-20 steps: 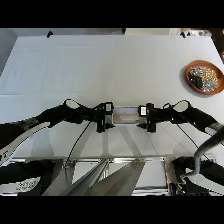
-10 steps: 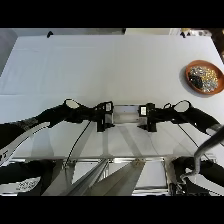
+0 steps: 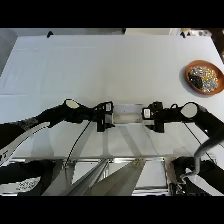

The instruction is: Fold the box and place the chain.

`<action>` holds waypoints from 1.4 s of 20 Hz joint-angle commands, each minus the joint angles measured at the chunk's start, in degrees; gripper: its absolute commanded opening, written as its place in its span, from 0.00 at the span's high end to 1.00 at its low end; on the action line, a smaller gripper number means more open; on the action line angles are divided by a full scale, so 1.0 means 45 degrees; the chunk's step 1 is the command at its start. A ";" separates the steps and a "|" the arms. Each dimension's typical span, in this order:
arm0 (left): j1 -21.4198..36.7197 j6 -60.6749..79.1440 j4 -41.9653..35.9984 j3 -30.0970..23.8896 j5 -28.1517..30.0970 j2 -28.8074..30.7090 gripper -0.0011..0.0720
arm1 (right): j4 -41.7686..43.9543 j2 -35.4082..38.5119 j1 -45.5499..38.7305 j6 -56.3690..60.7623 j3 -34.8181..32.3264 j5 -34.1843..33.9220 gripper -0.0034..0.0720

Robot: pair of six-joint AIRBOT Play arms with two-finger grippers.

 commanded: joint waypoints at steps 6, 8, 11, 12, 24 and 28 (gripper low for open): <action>0.0005 0.0005 0.0000 0.0005 0.0005 0.0000 0.70 | 0.5926 0.1477 0.0121 0.0826 0.0015 0.0180 0.91; 0.0005 0.0010 0.0000 0.0005 0.0010 0.0000 0.70 | 0.6606 0.1341 0.0534 0.0359 0.0015 -0.0636 0.93; 0.0005 0.0010 0.0005 0.0005 0.0010 0.0000 0.70 | 0.6907 0.0374 0.1103 0.0364 0.0015 -0.2361 0.93; 0.0005 0.0010 0.0000 0.0005 0.0005 0.0000 0.70 | 0.7266 -0.0136 0.1258 0.0364 0.0015 -0.3162 0.93; 0.0005 0.0010 0.0000 0.0005 0.0010 0.0000 0.70 | 0.8874 -0.2681 0.1428 0.0374 0.0019 -0.3827 0.93; 0.0005 0.0010 0.0000 0.0005 0.0010 0.0000 0.70 | 0.7830 -0.0743 0.1137 0.1370 0.0019 -0.3492 0.93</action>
